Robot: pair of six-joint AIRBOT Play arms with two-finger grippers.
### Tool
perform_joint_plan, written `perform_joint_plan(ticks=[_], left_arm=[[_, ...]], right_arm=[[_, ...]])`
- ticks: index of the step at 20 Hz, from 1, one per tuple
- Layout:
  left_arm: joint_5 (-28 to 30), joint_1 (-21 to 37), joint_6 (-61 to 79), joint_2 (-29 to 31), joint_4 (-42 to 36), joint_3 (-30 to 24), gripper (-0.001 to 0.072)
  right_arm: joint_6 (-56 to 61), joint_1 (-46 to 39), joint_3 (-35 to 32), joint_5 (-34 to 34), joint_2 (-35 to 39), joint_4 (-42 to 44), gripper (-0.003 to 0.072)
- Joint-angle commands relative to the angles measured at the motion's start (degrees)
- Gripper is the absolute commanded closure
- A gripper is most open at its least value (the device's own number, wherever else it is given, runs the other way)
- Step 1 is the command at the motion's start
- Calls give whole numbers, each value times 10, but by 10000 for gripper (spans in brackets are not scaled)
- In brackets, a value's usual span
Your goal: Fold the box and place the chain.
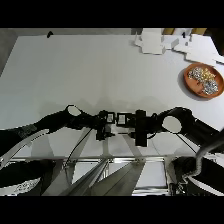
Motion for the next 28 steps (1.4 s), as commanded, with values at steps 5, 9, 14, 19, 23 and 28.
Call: perform_joint_plan(ticks=[5, 9, 14, 19, 23, 28], left_arm=[[2, 0, -1, 0, -2, 0, 502], [2, 0, -1, 0, -2, 0, 502], [2, 0, -1, 0, -2, 0, 502], [2, 0, -1, 0, -2, 0, 502], [2, 0, -1, 0, -2, 0, 502], [2, 0, -1, 0, -2, 0, 502]], right_arm=[[7, 0, 0, -37, 57, 5, 396], [37, 0, 0, -37, 30, 5, 644], [45, 0, 0, -13, -9, 5, 652], [45, 0, 0, 2, -33, 8, 669], [45, 0, 0, 4, -42, 9, 669], [46, 0, 0, 4, -71, 12, 669]])
